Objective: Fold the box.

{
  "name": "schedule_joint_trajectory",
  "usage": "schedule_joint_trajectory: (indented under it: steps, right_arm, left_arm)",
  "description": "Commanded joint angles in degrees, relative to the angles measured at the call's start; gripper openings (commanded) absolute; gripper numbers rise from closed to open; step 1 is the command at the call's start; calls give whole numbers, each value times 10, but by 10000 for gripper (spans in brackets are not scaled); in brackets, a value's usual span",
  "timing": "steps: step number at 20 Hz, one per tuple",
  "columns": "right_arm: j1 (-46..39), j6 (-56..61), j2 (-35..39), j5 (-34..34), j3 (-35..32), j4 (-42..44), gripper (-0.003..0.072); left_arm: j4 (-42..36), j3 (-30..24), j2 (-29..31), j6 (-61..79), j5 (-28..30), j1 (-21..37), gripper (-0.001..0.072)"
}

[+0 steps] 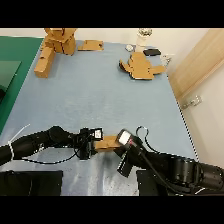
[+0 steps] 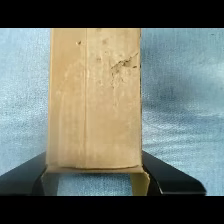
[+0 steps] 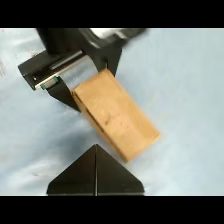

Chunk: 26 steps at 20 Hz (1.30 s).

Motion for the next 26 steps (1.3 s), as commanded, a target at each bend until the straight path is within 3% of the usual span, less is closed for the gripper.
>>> schedule_joint_trajectory:
  steps: [1, 5, 7, 14, 26]
  right_arm:
    - [-29, 315, 43, 30, -41, 56, 3]
    - [-116, 534, 47, 343, -139, 58, 3]
    - [-135, 583, 22, 424, -160, 58, 3]
    - [-131, 583, -63, 462, -162, 58, 3]
    - [-120, 583, -124, 441, -165, 58, 3]
  left_arm:
    - [0, 0, 0, 0, 0, 0, 539]
    - [0, 0, 0, 0, 0, 0, 539]
    - [0, 0, 0, 0, 0, 0, 539]
    - [0, 0, 0, 0, 0, 0, 539]
    - [0, 0, 0, 0, 0, 0, 539]
